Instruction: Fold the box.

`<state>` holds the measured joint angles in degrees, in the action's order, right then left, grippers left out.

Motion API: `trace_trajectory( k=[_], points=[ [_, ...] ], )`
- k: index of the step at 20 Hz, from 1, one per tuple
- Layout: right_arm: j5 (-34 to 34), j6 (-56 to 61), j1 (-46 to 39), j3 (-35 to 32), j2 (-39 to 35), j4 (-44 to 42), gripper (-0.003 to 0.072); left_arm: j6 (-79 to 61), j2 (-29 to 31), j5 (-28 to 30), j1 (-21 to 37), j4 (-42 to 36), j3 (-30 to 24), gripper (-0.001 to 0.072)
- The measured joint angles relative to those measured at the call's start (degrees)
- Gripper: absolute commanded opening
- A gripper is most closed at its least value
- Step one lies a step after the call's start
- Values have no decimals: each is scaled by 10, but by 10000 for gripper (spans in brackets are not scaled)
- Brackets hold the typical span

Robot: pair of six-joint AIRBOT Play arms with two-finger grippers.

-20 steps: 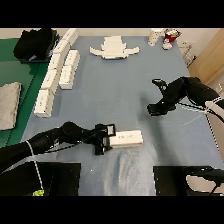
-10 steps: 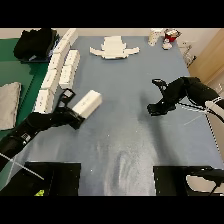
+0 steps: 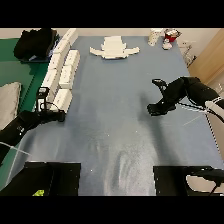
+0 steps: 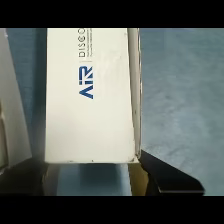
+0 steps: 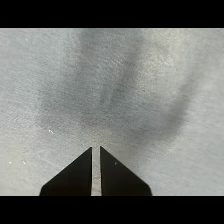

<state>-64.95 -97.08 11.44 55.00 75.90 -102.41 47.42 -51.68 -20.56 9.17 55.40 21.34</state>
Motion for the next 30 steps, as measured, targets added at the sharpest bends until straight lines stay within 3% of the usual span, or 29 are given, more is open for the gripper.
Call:
trace_trajectory(
  k=[4, 8, 17, 22, 30],
  points=[
    [0, 0, 0, 0, 0, 0, 78, 17, -75, 68, -20, -9, 38, 475],
    [0, 0, 0, 0, 0, 0, 78, 23, -162, 116, -55, -13, 110, 475],
    [0, 0, 0, 0, 0, 0, 78, 30, -316, 142, -72, -14, 285, 475],
    [0, 0, 0, 0, 0, 0, 78, 30, -370, 141, -73, -14, 338, 475],
    [0, 0, 0, 0, 0, 0, 78, 19, -389, 139, -73, -14, 356, 475]
  ],
)
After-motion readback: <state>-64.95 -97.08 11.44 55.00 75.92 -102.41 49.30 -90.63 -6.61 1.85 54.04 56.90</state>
